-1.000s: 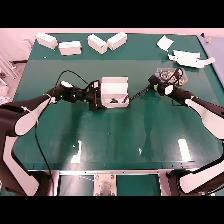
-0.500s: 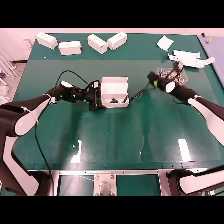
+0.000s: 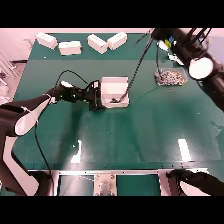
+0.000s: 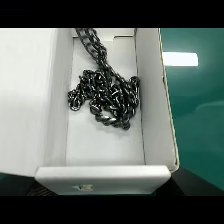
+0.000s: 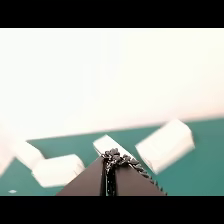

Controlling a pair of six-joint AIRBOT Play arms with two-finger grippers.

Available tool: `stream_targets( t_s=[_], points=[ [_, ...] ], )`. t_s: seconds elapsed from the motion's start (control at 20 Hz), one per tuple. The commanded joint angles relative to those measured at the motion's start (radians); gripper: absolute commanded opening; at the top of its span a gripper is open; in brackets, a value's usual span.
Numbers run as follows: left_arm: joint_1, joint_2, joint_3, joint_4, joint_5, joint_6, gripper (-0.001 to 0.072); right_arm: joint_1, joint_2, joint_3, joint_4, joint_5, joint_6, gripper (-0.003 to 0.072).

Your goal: Fold the box and place the chain.

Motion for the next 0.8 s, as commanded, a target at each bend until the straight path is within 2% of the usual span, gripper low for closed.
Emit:
stream_targets(
  t_s=[0.0, 0.35, 0.75],
  points=[
    [0.0, 0.0, 0.0, 0.0, 0.0, 0.0, 0.058, 0.117, 0.087, 0.068, -0.001, -0.003, -0.181, 0.0008],
    [0.0, 0.0, 0.0, 0.0, 0.0, 0.0, 0.058, 0.218, 0.091, 0.084, -0.001, 0.013, -0.204, 0.0008],
    [0.0, 0.0, 0.0, 0.0, 0.0, 0.0, 0.058, 0.236, 0.066, 0.082, 0.0, 0.053, -0.2, 0.0009]
  ],
)
